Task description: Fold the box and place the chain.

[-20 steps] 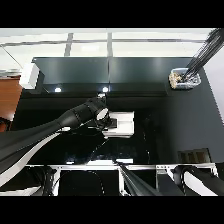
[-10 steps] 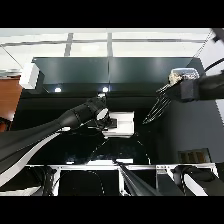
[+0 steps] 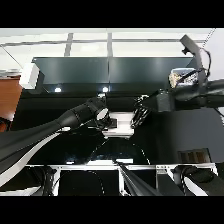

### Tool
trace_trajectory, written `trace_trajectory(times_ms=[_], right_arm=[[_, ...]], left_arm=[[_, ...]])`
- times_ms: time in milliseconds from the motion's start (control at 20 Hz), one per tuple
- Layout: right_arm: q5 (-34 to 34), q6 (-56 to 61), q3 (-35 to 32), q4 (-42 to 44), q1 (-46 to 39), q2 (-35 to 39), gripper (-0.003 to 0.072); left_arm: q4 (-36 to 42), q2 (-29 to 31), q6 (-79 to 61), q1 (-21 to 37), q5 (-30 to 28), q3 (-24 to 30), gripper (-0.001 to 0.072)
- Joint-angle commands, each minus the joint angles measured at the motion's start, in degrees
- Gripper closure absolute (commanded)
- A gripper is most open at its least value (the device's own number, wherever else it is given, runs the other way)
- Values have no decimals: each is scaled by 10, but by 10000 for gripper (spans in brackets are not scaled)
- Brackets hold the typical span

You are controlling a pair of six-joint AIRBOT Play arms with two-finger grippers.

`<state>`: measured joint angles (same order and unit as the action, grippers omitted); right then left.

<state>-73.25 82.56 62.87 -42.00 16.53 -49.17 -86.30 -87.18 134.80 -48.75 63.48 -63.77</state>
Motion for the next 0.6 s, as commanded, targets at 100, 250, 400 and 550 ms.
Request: trace_trajectory(times_ms=[100,250,400,550], right_arm=[[117,3,-93,2,61,0,674],[141,4,-149,3,61,0,674],[171,6,-191,14,61,-7,674],[184,7,-197,21,65,-35,671]], left_arm=[[0,0,0,0,0,0,681],[0,0,0,0,0,0,681],[0,0,0,0,0,0,681],[0,0,0,0,-1,0,681]])
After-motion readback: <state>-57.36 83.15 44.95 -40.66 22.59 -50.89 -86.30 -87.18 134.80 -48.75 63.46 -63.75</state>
